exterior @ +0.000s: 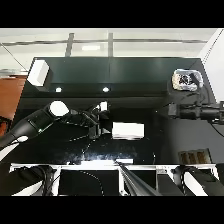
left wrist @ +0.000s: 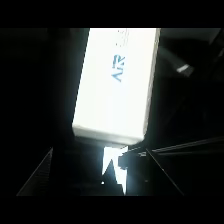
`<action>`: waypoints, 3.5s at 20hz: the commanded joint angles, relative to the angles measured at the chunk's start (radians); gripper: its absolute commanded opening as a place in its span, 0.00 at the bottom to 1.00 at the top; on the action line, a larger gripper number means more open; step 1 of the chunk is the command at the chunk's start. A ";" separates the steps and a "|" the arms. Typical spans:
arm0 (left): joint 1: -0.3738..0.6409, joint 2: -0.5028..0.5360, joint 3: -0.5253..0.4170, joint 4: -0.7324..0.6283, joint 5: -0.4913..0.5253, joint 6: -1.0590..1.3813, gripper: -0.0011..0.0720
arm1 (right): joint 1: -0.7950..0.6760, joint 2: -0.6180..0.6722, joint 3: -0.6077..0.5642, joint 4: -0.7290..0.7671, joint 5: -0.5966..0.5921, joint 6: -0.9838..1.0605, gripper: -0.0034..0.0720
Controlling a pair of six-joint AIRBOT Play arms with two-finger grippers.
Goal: Fold the box and place the chain.
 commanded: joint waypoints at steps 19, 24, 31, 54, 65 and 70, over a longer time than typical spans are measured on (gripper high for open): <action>-0.257 -0.311 0.277 0.044 0.113 -0.105 0.98 | -0.133 0.017 0.002 -0.037 -0.068 -0.006 0.10; -0.256 -0.311 0.277 0.044 0.114 -0.105 0.98 | -0.133 0.017 0.002 -0.039 -0.068 -0.007 0.10; -0.256 -0.315 0.277 0.059 0.089 -0.117 0.98 | -0.133 0.017 0.002 -0.040 -0.068 -0.007 0.10; 0.555 -0.159 0.337 0.472 -0.350 -0.695 0.40 | -0.142 0.017 0.002 -0.037 -0.118 -0.006 0.10; 1.146 -0.247 0.349 0.387 -0.037 -0.689 0.41 | -0.142 0.017 0.002 -0.036 -0.124 0.008 0.10; 1.104 -0.345 0.372 0.384 0.126 -0.635 0.41 | -0.142 0.017 0.002 -0.037 -0.121 0.035 0.10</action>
